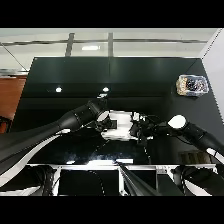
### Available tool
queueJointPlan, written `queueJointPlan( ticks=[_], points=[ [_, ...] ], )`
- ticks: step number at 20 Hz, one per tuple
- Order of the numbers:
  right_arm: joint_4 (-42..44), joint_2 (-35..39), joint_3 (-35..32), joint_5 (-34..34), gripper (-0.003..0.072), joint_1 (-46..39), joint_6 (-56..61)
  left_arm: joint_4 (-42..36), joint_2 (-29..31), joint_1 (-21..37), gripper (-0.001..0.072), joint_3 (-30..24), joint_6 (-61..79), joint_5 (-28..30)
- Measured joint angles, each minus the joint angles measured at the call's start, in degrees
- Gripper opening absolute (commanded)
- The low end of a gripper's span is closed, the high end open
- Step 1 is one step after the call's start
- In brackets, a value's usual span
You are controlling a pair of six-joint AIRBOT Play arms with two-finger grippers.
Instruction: Fold the box and place the chain.
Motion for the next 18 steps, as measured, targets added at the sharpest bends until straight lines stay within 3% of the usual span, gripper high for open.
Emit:
queueJointPlan(
  ticks=[4, 5, 6, 8, 9, 10, 11, 12, 16, 18],
  points=[
    [1.9, -0.4, -0.1, -1.8, 0.0203, 1.0, 1.2, 0.0, 0.0, 0.0, 0.0026, 0.0, 0.0, 0.4],
    [2.2, -0.5, -0.1, -2.1, 0.0297, 1.1, 2.0, 0.0, 0.0, 0.0, 0.0026, 0.0, 0.0, 0.5],
    [2.4, -0.5, -0.1, -2.3, 0.0464, 1.2, 2.5, -0.1, 0.0, 0.0, 0.0026, 0.0, 0.0, 0.6],
    [2.5, -0.5, -0.2, -3.2, 0.0185, 1.2, 3.7, -0.1, 0.0, 0.0, 0.0026, 0.0, -0.1, 0.6],
    [2.3, -0.5, -0.2, -3.6, 0.0285, 1.3, 4.4, -0.1, 0.0, 0.0, 0.0026, 0.0, -0.1, 0.8],
    [1.9, -0.5, -0.2, -3.8, 0.0435, 1.4, 4.8, -0.1, 0.0, 0.0, 0.0026, 0.0, -0.1, 0.9],
    [1.4, -0.5, -0.2, -4.2, 0.0284, 1.4, 5.3, -0.3, 0.0, 0.0, 0.0026, 0.0, -0.2, 0.8],
    [1.0, -0.5, -0.2, -4.5, 0.0054, 1.4, 6.0, -0.3, 0.0, 0.0, 0.0026, 0.0, -0.2, 0.8],
    [-0.1, -0.1, -0.2, -4.6, 0.0056, 0.4, 11.3, -0.3, 0.0, 0.0, 0.0026, 0.0, -0.2, 0.9],
    [-2.3, 0.9, 0.4, -4.3, 0.0016, -3.1, 18.8, -0.3, 0.0, 0.0, 0.0026, 0.0, -0.2, 0.9]
  ],
)
